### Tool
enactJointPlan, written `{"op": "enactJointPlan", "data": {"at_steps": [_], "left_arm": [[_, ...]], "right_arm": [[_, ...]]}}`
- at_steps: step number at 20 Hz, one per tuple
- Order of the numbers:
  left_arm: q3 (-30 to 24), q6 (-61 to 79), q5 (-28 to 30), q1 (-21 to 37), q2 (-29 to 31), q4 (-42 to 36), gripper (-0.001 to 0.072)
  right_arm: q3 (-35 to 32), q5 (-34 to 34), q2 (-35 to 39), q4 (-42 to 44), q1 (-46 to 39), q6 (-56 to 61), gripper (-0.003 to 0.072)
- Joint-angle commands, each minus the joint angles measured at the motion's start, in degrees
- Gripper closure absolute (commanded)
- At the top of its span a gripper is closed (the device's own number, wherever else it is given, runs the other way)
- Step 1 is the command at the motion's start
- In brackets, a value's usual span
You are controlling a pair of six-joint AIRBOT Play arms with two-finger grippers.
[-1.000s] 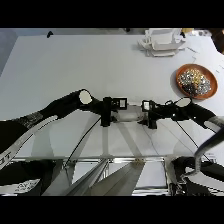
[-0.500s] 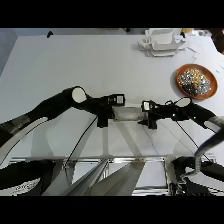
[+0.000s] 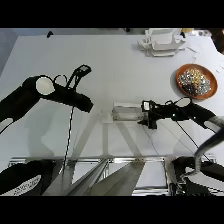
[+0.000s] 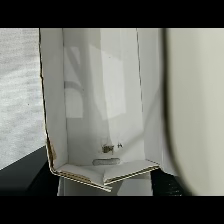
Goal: Fold the box and place the chain.
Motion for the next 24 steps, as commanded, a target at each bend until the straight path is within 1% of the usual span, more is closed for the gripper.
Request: {"op": "enactJointPlan", "data": {"at_steps": [1, 5, 8, 11, 15, 17, 19, 23, 24], "left_arm": [[-1.9, -11.9, -0.5, 2.9, -5.2, -3.1, 0.07], [-1.9, -11.8, 0.4, 1.4, -14.2, -9.0, 0.0699], [-1.9, -11.8, 1.7, 0.1, -16.9, -11.0, 0.07], [-1.9, -11.8, 3.6, -0.4, -17.2, -13.7, 0.07], [-1.9, -12.0, 7.7, -1.6, -18.1, -14.6, 0.07], [-1.9, -12.0, 7.2, -2.4, -18.0, -16.7, 0.0699], [-1.9, -11.8, 7.5, -3.6, -17.0, -17.9, 0.0699], [-1.9, -11.8, 9.9, -5.6, -12.9, -17.7, 0.0696], [-1.9, -11.8, 10.2, -5.9, -12.3, -17.7, 0.0677]], "right_arm": [[0.0, 0.0, 0.0, 0.0, 0.0, 0.0, 0.0273], [0.0, 0.0, 0.0, 0.0, 0.0, 0.0, 0.0273], [0.0, 0.0, 0.0, 0.0, 0.0, 0.0, 0.0273], [0.0, 0.0, 0.0, 0.0, 0.0, 0.0, 0.0273], [0.0, 0.0, 0.0, 0.0, 0.0, 0.0, 0.0273], [0.0, 0.0, 0.0, 0.0, 0.0, 0.0, 0.0273], [0.0, 0.0, 0.0, 0.0, 0.0, 0.0, 0.0273], [0.0, 0.0, 0.0, 0.0, 0.0, 0.0, 0.0273], [0.0, 0.0, 0.0, 0.0, 0.0, 0.0, 0.0273]]}}
